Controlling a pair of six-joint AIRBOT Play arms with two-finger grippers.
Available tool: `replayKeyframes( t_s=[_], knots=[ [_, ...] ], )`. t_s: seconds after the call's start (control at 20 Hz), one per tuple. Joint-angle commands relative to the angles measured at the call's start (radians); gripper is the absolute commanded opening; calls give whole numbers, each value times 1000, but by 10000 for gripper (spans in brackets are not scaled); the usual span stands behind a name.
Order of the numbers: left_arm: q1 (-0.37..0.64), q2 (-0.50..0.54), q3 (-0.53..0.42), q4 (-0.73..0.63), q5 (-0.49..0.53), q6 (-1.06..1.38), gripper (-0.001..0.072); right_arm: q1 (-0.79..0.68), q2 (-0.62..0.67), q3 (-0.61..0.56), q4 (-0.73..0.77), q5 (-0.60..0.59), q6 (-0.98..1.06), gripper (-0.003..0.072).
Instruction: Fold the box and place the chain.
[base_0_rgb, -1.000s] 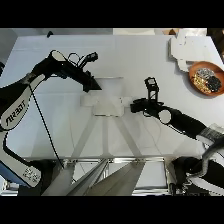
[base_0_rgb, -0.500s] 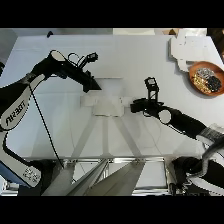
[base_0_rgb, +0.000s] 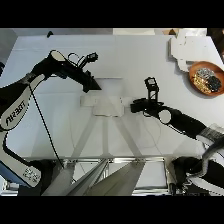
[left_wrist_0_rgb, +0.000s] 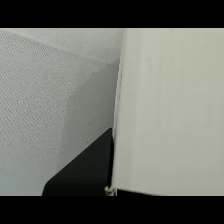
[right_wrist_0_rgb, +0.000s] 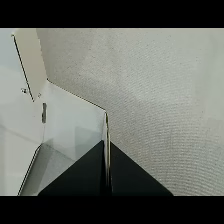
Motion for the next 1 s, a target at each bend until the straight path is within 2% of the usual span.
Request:
replayKeyframes(
  t_s=[0.0,0.05,0.15,0.2,0.35,0.5,0.6,0.7,0.85,0.95],
  knots=[
    [0,1,0,0,0,0,12,1,0,0,0,0,0,25],
    [0,1,0,0,-1,0,12,1,0,0,0,0,0,90],
    [0,3,0,0,-11,0,12,1,5,0,0,0,1,461],
    [1,5,0,1,-20,0,10,1,18,0,0,1,3,552],
    [5,34,0,13,-37,-24,6,1,106,0,0,9,4,551],
    [5,103,0,98,-34,-217,6,-22,240,0,-29,12,3,539],
    [5,172,0,159,-89,-250,6,-80,327,0,-34,24,3,536],
    [5,260,0,158,-125,-250,3,-165,399,0,-34,51,3,536],
    [2,397,-23,159,-127,-250,0,-298,467,0,-34,135,3,536],
    [2,485,-85,151,-108,-215,0,-371,481,0,-34,196,3,536]
  ],
)
